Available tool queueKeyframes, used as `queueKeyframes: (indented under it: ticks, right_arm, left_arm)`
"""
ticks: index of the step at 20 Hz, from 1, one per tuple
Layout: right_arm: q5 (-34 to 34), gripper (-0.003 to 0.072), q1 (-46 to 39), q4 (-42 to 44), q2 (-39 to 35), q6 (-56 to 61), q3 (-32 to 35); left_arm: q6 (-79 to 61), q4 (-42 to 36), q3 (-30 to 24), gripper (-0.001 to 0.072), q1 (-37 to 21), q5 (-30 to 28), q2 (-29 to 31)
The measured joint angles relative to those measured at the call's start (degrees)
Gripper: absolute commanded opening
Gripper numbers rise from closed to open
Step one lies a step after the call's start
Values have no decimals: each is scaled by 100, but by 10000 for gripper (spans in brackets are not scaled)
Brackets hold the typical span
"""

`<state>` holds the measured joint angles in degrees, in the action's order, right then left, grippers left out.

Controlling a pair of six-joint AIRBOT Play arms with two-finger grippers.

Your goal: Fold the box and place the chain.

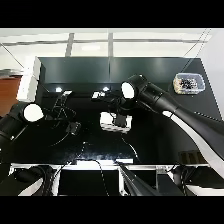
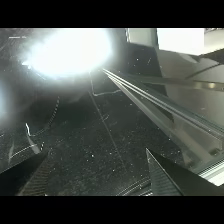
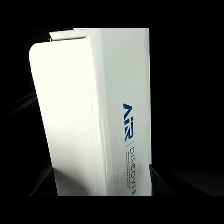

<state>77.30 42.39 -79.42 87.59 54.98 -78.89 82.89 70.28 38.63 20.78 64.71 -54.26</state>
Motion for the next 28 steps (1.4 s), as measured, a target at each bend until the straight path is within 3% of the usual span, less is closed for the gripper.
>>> queueKeyframes:
  ticks: [9,10,11,12,21,23,28]
  right_arm:
    - [-306,692,0,-129,83,-17,0]
    - [-317,670,0,-140,96,-17,0]
    - [-323,548,0,-146,101,-17,0]
    - [-326,532,0,-144,109,-17,0]
    - [-297,529,0,-166,122,-17,0]
    - [-275,323,0,-181,122,-103,0]
    - [-160,304,0,-166,122,-295,0]
  left_arm:
    - [-2,20,0,699,-2,-20,-92]
    - [-2,20,0,698,0,-22,-92]
    - [-2,22,0,699,0,-22,-92]
    - [-2,26,0,699,0,-22,-92]
    - [-2,74,0,699,0,-24,-92]
    - [-2,81,0,699,0,-22,-92]
    - [-2,83,0,699,0,-24,-92]
